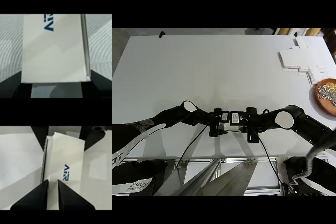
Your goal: Fold the box and place the chain.
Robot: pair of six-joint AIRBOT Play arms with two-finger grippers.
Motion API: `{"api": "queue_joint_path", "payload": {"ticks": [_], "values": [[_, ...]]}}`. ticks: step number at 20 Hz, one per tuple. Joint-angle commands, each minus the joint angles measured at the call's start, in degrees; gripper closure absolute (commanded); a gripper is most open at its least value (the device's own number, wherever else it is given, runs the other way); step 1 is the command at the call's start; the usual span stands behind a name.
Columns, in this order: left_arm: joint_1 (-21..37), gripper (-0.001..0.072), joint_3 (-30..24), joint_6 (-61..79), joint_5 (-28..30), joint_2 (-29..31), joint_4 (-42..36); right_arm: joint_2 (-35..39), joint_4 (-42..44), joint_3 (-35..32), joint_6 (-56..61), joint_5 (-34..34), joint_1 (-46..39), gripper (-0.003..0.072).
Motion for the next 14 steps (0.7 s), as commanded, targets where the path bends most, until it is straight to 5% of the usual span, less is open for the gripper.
{"api": "queue_joint_path", "payload": {"ticks": [1, 3, 10, 13, 14], "values": [[0.00, 0.0308, 0.04, -0.13, -0.02, 0.02, -0.07, 0.00, 0.24, -0.28, -0.28, 2.60, 0.09, 0.0487], [0.00, 0.0308, 0.04, -0.13, -0.02, 0.02, -0.07, 0.50, 0.59, -0.28, -0.24, 3.45, 0.09, 0.0403], [0.00, 0.0308, 0.04, -0.13, -0.04, 0.02, -0.07, 4.90, 2.84, -0.26, -0.22, 3.87, 0.04, 0.0417], [0.00, 0.0308, 0.04, -0.13, -0.02, 0.02, -0.07, 4.87, 2.80, -0.28, -0.22, 3.32, 0.02, 0.0672], [0.00, 0.0308, 0.04, -0.13, -0.04, 0.02, -0.07, 4.85, 2.80, -0.28, -0.22, 2.80, 0.04, 0.0670]]}}
